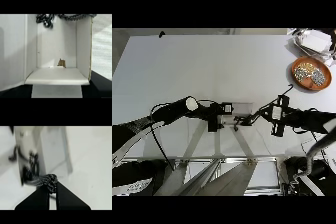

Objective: Fold the box and place the chain.

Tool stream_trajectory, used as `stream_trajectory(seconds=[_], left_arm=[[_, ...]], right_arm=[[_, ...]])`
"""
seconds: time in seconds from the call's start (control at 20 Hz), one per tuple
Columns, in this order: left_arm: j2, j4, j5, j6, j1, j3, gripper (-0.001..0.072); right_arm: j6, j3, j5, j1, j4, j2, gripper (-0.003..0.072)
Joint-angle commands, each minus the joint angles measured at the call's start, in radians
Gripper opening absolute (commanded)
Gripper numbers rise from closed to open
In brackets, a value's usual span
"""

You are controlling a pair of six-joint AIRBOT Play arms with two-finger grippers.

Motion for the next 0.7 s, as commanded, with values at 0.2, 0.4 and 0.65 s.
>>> stream_trajectory(seconds=[0.2,0.4,0.65], left_arm=[[0.0,0.0,0.0,0.0,0.0,0.001,0.0212],[0.0,0.0,0.0,0.0,0.0,0.001,0.0212],[0.0,0.0,0.0,0.0,0.0,0.001,0.0212]], right_arm=[[0.011,0.003,-0.039,0.001,0.362,0.039,0.002],[0.012,0.003,-0.03,0.001,0.396,-0.111,0.0021],[0.104,0.003,-0.006,0.001,0.356,-0.353,0.0021]])
